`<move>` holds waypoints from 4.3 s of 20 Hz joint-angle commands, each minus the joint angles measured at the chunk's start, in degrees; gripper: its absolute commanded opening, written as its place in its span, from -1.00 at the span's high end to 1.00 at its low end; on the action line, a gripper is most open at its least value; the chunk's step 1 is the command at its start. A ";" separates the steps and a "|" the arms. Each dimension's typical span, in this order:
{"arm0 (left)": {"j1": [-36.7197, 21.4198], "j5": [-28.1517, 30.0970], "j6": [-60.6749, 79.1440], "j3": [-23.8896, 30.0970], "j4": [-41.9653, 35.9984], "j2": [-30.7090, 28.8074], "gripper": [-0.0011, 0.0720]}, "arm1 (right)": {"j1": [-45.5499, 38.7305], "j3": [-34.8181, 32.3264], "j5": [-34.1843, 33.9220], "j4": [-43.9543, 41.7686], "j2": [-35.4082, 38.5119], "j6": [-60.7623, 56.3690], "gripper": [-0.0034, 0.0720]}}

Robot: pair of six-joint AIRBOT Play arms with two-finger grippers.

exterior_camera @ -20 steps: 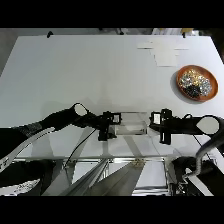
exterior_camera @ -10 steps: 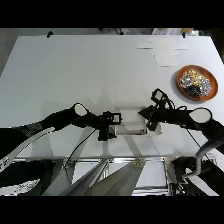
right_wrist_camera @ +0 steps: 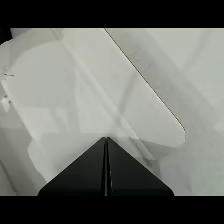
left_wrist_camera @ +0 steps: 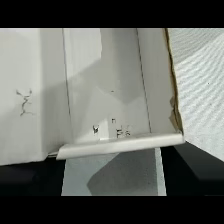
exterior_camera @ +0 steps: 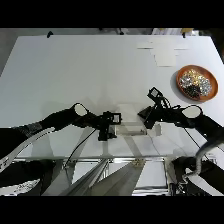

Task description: Fold the box and place the chain.

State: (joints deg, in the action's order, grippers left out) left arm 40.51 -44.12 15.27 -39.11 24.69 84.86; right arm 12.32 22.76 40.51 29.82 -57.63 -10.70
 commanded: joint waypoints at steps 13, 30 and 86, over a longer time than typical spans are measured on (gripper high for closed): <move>-0.07 0.00 0.02 -0.04 0.02 -0.04 0.59 | 0.00 0.31 16.61 35.76 15.56 1.57 0.27; -0.07 0.00 0.02 -0.07 0.02 -0.04 0.59 | 0.00 -1.38 13.55 14.43 5.42 19.54 0.65; -0.07 0.00 0.02 -0.04 0.02 -0.04 0.59 | -10.45 3.26 22.62 29.42 -4.17 -65.81 0.87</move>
State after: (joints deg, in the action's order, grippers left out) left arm 40.51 -44.14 15.27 -39.11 24.71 84.86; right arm -0.21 26.09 64.64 61.01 -60.55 -76.51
